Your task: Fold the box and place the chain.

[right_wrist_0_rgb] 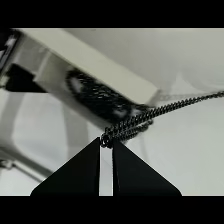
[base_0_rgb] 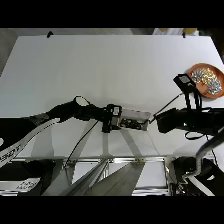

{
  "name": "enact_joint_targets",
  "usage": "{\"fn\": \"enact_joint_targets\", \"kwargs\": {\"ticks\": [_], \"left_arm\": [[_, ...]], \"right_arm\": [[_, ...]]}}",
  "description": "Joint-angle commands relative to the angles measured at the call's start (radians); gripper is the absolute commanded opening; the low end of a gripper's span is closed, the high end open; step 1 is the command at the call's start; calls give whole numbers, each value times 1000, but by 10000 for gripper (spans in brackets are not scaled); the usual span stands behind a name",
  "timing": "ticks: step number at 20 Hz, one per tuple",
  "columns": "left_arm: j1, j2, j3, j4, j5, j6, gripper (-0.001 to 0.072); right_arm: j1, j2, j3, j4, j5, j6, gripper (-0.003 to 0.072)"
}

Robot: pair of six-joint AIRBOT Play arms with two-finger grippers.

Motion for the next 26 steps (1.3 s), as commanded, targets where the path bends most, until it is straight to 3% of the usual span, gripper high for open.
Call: {"fn": "enact_joint_targets", "kwargs": {"ticks": [1, 5, 10, 12, 13, 16, 20, 22, 26], "left_arm": [[1, 0, 0, 0, 0, 0, 15], [1, 0, 0, 0, 0, 0, 15], [1, 0, 0, 0, 0, 0, 15], [1, 0, 0, 0, 0, 0, 15], [1, 0, 0, 0, 0, 0, 15], [1, 0, 0, 0, 0, 0, 15], [1, 0, 0, 0, 0, 0, 15], [1, 0, 0, 0, 0, 0, 15], [1, 0, 0, 0, 0, 0, 15]], "right_arm": [[69, 35, 1, 79, -43, 19, 17], [124, -5, -1, 68, -157, 26, 17], [124, -179, -29, 13, -224, 16, 39], [124, -246, -29, 14, -213, -3, 265], [124, -264, -29, 14, -211, -10, 312], [123, -266, 15, -11, -213, -61, 309], [102, -266, 160, -237, -195, 23, 278], [16, -266, 184, -264, -192, 24, 229], [-220, -333, 183, -267, -115, -11, 230]]}}
